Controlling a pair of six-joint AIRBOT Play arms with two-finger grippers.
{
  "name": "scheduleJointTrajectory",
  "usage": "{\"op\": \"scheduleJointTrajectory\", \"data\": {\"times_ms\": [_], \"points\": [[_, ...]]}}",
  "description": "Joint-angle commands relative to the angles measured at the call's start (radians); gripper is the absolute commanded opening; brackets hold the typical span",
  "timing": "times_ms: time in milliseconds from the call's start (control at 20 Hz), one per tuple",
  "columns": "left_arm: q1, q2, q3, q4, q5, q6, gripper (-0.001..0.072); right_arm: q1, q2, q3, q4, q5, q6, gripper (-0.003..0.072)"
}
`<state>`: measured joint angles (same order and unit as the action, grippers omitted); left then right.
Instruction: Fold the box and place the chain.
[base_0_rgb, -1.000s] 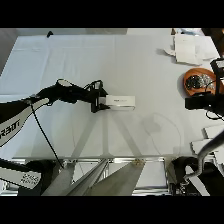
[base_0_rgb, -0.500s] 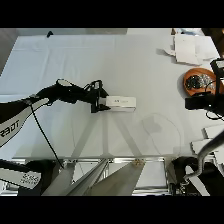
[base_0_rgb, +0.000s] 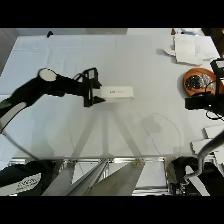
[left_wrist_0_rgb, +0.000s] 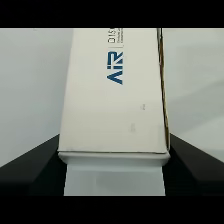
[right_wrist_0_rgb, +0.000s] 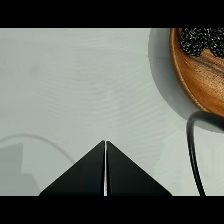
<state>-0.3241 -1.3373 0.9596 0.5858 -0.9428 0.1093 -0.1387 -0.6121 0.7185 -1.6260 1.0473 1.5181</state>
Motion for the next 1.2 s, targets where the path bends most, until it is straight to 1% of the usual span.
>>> {"op": "scheduleJointTrajectory", "data": {"times_ms": [0,100,200,300,400,450,500,650,700,750,850,1000,1150], "points": [[0.002,0.188,0.0,0.213,0.155,-0.271,0.0009,0.0,0.001,0.0,0.0,0.0,0.0,0.0014],[0.019,0.275,0.0,0.262,0.251,-0.37,0.0013,0.0,0.001,0.001,0.0,0.0,0.0,0.0014],[0.056,0.346,0.0,0.262,0.325,-0.458,0.0013,0.0,0.001,0.0,0.0,0.0,0.0,0.0014],[0.108,0.398,0.0,0.262,0.365,-0.562,0.0011,0.0,0.001,0.0,0.0,0.0,0.0,0.0014],[0.177,0.422,0.0,0.296,0.375,-0.675,0.0009,0.0,0.001,0.0,0.0,0.0,0.0,0.0014],[0.218,0.423,0.0,0.346,0.374,-0.767,0.0008,0.0,0.001,0.0,0.0,0.0,0.0,0.0014],[0.257,0.423,0.0,0.426,0.373,-0.866,0.0008,0.0,0.001,0.0,0.0,0.0,0.0,0.0014],[0.367,0.422,0.0,0.762,0.366,-1.215,0.0007,0.0,0.001,0.001,0.0,0.0,0.0,0.0014],[0.403,0.418,0.0,0.83,0.366,-1.338,0.0008,0.0,0.001,0.0,0.0,0.0,0.0,0.0014],[0.441,0.409,0.0,0.857,0.366,-1.427,0.0008,-0.001,0.001,0.0,0.0,0.0,0.0,0.0014],[0.489,0.372,0.0,0.859,0.366,-1.445,0.0008,-0.001,0.001,0.001,0.0,0.0,0.0,0.0014],[0.499,0.272,0.0,0.858,0.356,-1.445,0.0009,0.0,0.001,0.0,0.0,0.0,0.0,0.0014],[0.496,0.142,0.0,0.78,0.353,-1.444,0.0016,0.0,0.001,0.0,0.0,0.0,0.0,0.0014]]}}
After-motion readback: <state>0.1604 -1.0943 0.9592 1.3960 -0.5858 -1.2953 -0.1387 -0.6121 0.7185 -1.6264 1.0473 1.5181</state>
